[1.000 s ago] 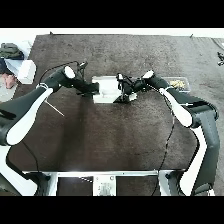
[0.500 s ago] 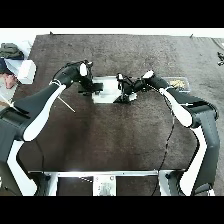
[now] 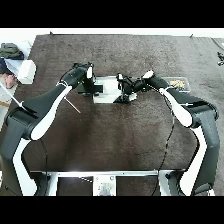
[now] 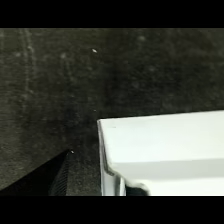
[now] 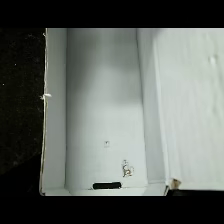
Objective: Fold the box and place the chain.
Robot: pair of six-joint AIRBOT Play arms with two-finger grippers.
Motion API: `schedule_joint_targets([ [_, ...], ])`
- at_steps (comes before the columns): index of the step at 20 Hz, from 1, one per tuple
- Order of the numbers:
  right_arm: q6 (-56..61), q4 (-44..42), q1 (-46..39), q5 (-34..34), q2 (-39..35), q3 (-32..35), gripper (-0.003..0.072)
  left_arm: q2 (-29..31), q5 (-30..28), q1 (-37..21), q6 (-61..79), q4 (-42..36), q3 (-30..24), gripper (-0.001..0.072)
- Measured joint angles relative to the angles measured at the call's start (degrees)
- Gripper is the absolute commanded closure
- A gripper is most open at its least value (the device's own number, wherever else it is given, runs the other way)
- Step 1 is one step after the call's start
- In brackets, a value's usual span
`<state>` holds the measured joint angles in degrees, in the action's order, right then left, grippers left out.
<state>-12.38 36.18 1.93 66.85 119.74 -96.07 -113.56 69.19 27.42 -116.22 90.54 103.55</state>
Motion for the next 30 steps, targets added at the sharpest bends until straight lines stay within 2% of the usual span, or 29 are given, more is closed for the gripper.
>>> schedule_joint_targets([
  [1,0.0,0.0,0.0,0.0,0.0,0.0,0.0368,0.0,0.0,0.0,-0.6,0.4,0.0,0.0362],
  [2,0.0,0.0,0.0,0.0,0.0,0.0,0.0367,0.0,-0.1,0.0,-1.0,0.6,0.1,0.0504],
  [3,0.0,-0.1,0.0,-0.1,0.0,0.0,0.0368,-0.1,-0.2,0.1,-1.5,0.6,0.1,0.061],
  [6,0.0,-0.2,0.1,-0.2,0.0,0.0,0.0368,-0.1,-0.1,0.1,-3.1,1.0,0.1,0.0609],
  [7,0.0,-0.1,0.1,-0.3,0.0,0.0,0.0368,-0.1,0.0,0.1,-3.8,1.1,0.1,0.07],
  [12,-0.1,-0.1,0.1,-0.1,0.0,0.0,0.0368,-0.1,0.8,0.1,-5.6,1.4,0.1,0.0697],
  [13,-0.1,-0.1,0.1,0.0,0.0,0.0,0.0368,-0.1,0.9,0.1,-5.8,1.4,0.1,0.0544],
  [14,0.0,0.0,0.1,0.0,0.0,0.0,0.0368,-0.1,1.0,0.1,-6.0,1.4,0.1,0.0333],
  [17,0.0,0.1,0.0,0.2,0.0,0.0,0.0368,-0.1,0.7,0.0,-5.2,0.6,0.2,0.0335],
  [18,0.0,0.1,0.0,0.2,0.0,0.0,0.0367,-0.1,0.8,0.0,-3.2,-0.2,0.5,0.0316],
  [19,0.0,0.1,0.0,0.2,0.0,0.0,0.0368,-0.1,1.0,0.0,-0.3,-0.7,1.0,0.0165],
  [20,0.0,0.1,0.0,0.2,0.0,0.0,0.0368,0.0,1.7,0.1,2.7,-0.7,1.7,0.0052],
  [21,0.0,0.1,0.0,0.2,0.0,0.0,0.0368,0.1,2.4,0.1,5.1,-0.8,2.3,0.001],
  [25,0.0,0.1,0.0,0.2,0.0,0.0,0.0368,2.3,4.8,0.0,13.7,-1.2,4.3,0.0011],
  [30,0.0,0.0,0.0,0.0,0.0,0.0,0.0368,7.5,4.7,-1.0,23.2,-0.7,4.5,0.0014],
])
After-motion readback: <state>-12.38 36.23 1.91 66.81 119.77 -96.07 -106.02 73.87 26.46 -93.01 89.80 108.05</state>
